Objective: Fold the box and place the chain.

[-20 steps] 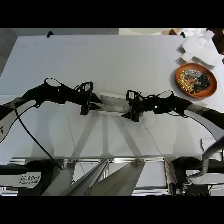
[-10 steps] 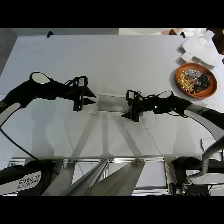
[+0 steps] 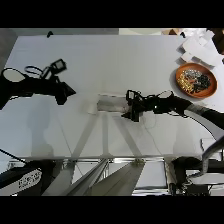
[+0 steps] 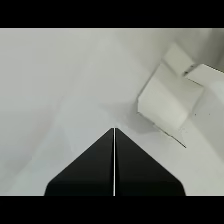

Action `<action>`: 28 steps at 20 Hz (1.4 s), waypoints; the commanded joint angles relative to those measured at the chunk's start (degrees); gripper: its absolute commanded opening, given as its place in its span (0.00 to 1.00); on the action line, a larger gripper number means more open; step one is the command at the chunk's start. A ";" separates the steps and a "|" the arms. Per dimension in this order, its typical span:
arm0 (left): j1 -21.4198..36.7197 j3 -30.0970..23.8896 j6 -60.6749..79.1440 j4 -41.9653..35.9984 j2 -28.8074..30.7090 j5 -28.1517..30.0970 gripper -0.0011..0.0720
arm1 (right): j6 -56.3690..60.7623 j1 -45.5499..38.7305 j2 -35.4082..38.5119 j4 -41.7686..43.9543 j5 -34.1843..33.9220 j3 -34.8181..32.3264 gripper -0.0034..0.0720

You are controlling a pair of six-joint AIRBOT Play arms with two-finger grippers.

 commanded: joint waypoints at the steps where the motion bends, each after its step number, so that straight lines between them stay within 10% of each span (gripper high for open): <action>1: 4.07 -0.02 -25.70 1.62 -2.78 0.50 0.02 | 0.02 -0.02 -0.02 0.02 0.00 0.00 0.73; 26: -10.29 -0.04 -43.71 -4.35 -15.26 -3.76 0.03 | 0.00 -0.02 -0.02 0.02 0.02 0.02 0.73; 28: -10.29 -0.04 -43.67 -5.84 -14.27 -3.74 0.21 | 0.02 -0.02 -0.02 0.02 0.02 0.02 0.73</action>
